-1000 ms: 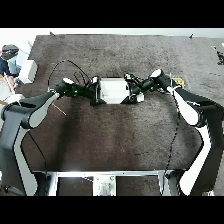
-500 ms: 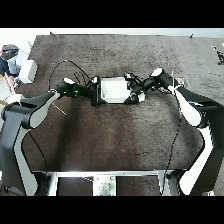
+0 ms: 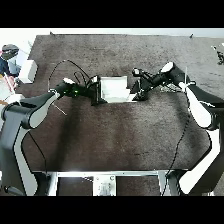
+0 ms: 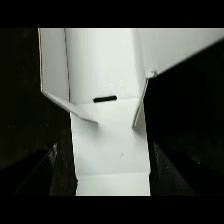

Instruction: Fold the box and place the chain.

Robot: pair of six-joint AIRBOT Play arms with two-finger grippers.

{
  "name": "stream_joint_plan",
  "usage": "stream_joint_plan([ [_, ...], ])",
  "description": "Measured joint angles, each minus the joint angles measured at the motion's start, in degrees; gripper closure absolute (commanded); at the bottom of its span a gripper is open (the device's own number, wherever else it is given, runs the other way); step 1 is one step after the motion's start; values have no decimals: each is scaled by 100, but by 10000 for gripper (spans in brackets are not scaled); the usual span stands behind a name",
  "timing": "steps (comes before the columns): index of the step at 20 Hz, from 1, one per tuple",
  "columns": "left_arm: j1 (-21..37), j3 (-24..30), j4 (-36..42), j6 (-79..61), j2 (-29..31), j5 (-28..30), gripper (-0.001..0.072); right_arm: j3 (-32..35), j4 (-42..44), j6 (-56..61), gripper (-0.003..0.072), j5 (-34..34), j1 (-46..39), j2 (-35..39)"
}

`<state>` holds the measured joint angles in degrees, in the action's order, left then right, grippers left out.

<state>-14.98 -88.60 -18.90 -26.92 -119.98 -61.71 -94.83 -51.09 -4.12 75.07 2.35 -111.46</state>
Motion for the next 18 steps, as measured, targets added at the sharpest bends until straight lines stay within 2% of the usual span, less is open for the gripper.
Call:
stream_joint_plan([
  [1,0,0,-2,0,0,-2,424,0,-7,17,33,33,-44,90],
  [3,2,-2,-7,-2,0,-11,424,0,76,103,486,79,-98,247],
  [4,2,0,-9,-2,0,-20,424,0,247,136,672,138,-103,326],
  [10,2,-2,-20,-4,2,-24,424,0,1786,216,675,153,-15,372],
  [18,2,-2,-17,-4,2,-28,425,0,2312,221,675,-1163,219,-55],
])
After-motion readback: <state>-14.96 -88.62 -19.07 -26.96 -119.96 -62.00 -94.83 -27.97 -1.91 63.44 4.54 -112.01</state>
